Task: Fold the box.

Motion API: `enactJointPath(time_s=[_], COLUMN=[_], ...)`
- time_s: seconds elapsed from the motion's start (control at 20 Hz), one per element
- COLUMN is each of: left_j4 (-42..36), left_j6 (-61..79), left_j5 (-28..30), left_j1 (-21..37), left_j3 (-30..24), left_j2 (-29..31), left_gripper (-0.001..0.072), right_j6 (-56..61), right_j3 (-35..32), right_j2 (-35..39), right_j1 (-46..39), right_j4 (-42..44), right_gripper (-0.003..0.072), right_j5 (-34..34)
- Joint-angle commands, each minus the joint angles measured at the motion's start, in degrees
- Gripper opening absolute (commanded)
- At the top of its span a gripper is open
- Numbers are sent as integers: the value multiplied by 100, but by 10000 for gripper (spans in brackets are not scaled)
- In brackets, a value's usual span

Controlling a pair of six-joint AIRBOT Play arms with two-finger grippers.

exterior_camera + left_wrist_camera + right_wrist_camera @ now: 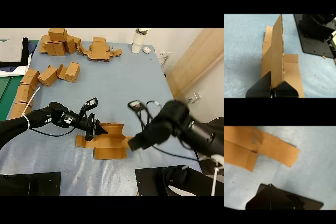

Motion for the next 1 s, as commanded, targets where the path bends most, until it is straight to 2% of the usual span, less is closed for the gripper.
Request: enactJointPath(time_s=[0.0, 0.15, 0.3, 0.35, 0.4, 0.45, 0.5, 0.8, 0.95], left_j4=[0, 0, -2, 0, 0, -2, -2, -2, -2], left_j6=[2, 2, 4, 4, 4, 4, 4, 7, 7], left_j5=[2, 2, 2, 2, 2, 2, 2, 2, 2], left_j1=[0, 0, 0, 0, 0, 0, 0, 0, 0], left_j3=[2, 2, 2, 2, 2, 2, 2, 2, 2], left_j2=[-2, -2, -2, -2, -2, -2, -2, -2, -2], left_gripper=[14, 14, 14, 14, 14, 14, 14, 14, 14], right_j6=[-400, -861, -885, -903, -901, -911, -973, -946, -361], right_j3=[-848, -1488, -1816, -1888, -1930, -1937, -1934, -1934, -1934], right_j2=[345, 345, 339, 313, 262, 184, 105, -511, -717], right_j1=[1152, 2009, 2745, 2898, 2966, 2973, 2973, 2968, 2968], right_j4=[42, 70, -236, -439, -669, -767, -898, -2288, -2942], right_gripper=[6, 6, 8, 104, 397, 624, 649, 643, 638], right_j5=[1408, 2730, 3307, 3320, 3318, 3318, 3322, 3672, 3676])
